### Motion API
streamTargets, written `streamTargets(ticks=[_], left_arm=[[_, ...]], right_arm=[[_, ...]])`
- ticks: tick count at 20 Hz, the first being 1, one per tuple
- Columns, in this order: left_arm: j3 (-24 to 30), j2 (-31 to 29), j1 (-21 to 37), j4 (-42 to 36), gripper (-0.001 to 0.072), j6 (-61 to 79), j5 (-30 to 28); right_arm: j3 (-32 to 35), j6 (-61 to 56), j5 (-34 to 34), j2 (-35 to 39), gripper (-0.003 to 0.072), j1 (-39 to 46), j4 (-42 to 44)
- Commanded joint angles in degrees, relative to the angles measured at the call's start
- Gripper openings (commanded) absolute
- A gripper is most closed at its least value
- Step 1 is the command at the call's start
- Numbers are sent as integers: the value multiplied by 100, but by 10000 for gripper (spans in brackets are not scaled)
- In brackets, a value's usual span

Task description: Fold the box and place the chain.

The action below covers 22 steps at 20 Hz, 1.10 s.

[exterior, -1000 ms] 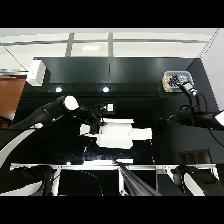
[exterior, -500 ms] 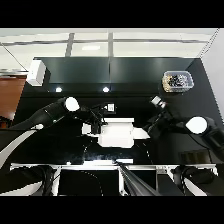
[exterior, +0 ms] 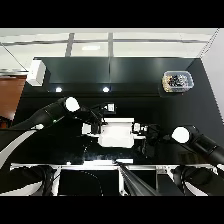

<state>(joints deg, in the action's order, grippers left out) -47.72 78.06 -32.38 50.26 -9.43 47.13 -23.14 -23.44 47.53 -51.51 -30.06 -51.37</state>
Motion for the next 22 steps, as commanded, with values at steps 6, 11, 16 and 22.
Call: streamTargets(ticks=[6, 11, 16, 22], left_arm=[[2, 4, 0, 0, 23, -2, -9], [2, 4, 0, -2, 24, -2, 0], [2, 4, 0, -2, 24, -2, 0], [2, 4, -2, 0, 24, -2, 7]], right_arm=[[79, 1040, -391, -22, 720, -234, 549], [79, 1154, -1158, -140, 720, -756, 540], [79, 1342, -1558, -503, 720, -1075, 503], [-72, 732, -1812, -330, 720, -837, 249]])
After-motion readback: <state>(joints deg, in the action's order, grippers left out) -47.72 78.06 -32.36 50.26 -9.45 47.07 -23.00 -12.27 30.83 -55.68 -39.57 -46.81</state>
